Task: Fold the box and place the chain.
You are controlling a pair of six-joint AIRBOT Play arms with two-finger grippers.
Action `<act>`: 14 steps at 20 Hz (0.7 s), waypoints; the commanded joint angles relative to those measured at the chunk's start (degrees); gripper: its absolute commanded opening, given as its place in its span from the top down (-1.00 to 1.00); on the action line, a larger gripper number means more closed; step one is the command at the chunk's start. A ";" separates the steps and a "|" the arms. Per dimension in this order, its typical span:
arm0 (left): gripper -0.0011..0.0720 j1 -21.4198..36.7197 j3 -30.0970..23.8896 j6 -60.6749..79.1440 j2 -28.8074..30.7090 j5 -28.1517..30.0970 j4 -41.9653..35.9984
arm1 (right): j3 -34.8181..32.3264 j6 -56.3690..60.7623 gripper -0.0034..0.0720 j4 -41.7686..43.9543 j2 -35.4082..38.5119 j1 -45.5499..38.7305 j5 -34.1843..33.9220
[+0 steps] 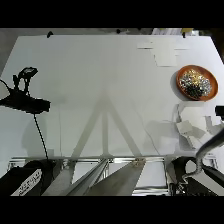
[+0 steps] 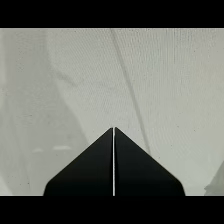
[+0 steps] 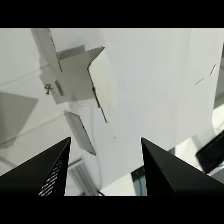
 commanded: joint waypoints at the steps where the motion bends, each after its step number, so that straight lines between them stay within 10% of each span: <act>1: 0.94 -0.02 0.00 0.02 0.02 0.00 0.00 | -0.17 -3.74 -0.35 1.64 -3.06 -4.44 -2.43; 8: 0.94 -0.02 0.00 0.02 0.02 0.00 0.00 | -0.37 -4.52 -0.28 1.88 -11.17 -4.44 -4.90; 14: 0.94 -0.02 0.00 0.02 0.02 -0.02 0.00 | -0.39 2.86 0.25 -2.38 -17.94 -4.44 -3.91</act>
